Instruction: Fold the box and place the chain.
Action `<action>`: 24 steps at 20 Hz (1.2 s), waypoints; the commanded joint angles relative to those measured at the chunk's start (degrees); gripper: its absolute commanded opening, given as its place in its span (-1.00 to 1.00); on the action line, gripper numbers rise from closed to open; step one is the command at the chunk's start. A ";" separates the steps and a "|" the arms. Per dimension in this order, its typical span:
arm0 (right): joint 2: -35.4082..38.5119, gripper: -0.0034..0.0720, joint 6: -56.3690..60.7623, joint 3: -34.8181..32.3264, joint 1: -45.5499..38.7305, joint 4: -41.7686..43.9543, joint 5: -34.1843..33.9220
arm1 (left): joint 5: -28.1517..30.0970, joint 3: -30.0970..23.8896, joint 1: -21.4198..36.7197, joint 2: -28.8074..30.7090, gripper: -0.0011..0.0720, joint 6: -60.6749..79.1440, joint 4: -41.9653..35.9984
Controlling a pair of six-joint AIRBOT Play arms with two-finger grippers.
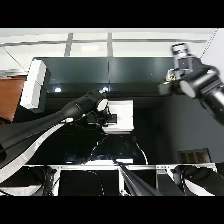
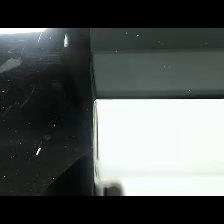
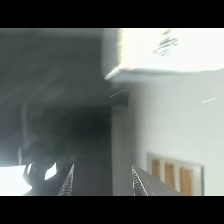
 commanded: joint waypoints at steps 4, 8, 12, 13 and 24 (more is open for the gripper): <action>-9.64 0.89 -2.16 -3.43 -23.93 20.98 -21.09 | 0.02 0.04 0.04 -0.02 -0.90 -0.02 0.09; -25.16 0.89 -3.23 13.68 -28.92 29.42 -11.72 | -0.02 0.04 0.04 -0.02 -0.90 -0.02 0.09; -37.99 0.89 -2.80 32.30 -30.53 28.57 -1.55 | 0.00 0.04 0.04 -0.02 -0.90 -0.02 0.11; -40.30 0.89 -1.84 35.58 -30.75 27.30 0.20 | 0.00 0.04 0.04 -0.02 -0.90 -0.02 0.11; -52.35 0.83 2.10 44.24 -33.99 23.30 -1.31 | -0.20 0.04 0.04 -0.02 -0.90 -0.02 -0.02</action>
